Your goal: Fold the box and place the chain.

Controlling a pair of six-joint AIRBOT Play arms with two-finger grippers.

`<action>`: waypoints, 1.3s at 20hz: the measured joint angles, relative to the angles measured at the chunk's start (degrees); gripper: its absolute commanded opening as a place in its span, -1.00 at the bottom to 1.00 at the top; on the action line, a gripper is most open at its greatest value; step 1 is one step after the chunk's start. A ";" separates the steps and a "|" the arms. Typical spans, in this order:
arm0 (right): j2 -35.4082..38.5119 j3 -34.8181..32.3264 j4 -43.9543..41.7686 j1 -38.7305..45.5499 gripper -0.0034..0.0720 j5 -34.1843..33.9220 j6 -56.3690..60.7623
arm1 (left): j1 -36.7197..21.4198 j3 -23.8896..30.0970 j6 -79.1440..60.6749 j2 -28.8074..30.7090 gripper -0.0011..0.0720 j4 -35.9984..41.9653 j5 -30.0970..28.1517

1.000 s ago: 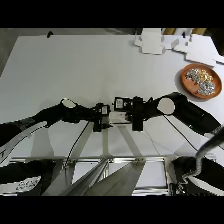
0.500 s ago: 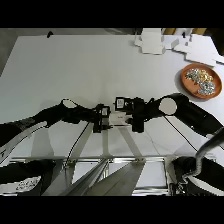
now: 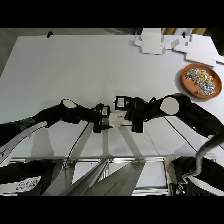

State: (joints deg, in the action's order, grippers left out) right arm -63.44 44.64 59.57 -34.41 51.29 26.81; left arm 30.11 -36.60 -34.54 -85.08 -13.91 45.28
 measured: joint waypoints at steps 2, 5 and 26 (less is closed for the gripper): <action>-0.92 0.00 -0.15 0.00 -0.85 0.52 0.15 | 0.00 0.00 0.00 0.00 -0.56 0.00 -0.02; -2.32 -0.33 -0.22 0.00 -0.85 1.18 0.17 | 0.02 0.00 0.02 0.00 -0.56 0.00 -0.02; 5.01 0.50 9.84 6.93 -0.85 4.70 21.38 | 0.02 0.00 0.15 0.00 -0.56 0.07 -0.09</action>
